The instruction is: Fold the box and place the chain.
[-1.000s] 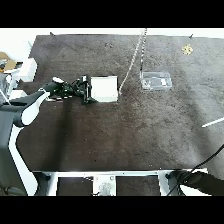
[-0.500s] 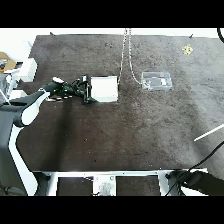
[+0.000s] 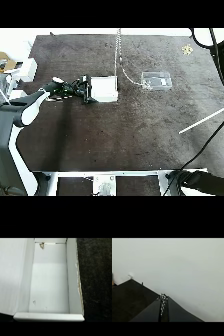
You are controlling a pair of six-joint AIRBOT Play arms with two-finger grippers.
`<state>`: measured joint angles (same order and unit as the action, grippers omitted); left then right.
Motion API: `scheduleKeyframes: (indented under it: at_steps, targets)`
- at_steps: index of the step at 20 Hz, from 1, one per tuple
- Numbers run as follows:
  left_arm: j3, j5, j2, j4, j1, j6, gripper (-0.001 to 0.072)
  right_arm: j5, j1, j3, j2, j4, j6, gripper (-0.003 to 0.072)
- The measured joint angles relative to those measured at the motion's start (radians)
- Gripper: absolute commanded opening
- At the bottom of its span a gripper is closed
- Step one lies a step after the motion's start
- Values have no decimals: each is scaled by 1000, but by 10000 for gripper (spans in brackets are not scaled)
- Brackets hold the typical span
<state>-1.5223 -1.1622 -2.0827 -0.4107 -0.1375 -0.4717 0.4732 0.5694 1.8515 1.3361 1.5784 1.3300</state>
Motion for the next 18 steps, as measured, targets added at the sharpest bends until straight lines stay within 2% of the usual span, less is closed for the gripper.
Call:
scheduleKeyframes:
  at_steps: [8, 12, 15, 18]
  targets:
    - [0, 0, 0, 0, 0, 0, 344, -59, 0, 0, 14, -4, 1, -1]
    - [0, 0, 0, 0, 0, 0, 344, 21, 0, -10, 26, -12, 5, -1]
    - [0, 0, 0, 0, 0, 0, 344, 92, 0, -67, 39, -22, 28, -2]
    - [0, 0, 0, 0, 0, 0, 344, 54, 1, -103, 50, -37, 42, -2]
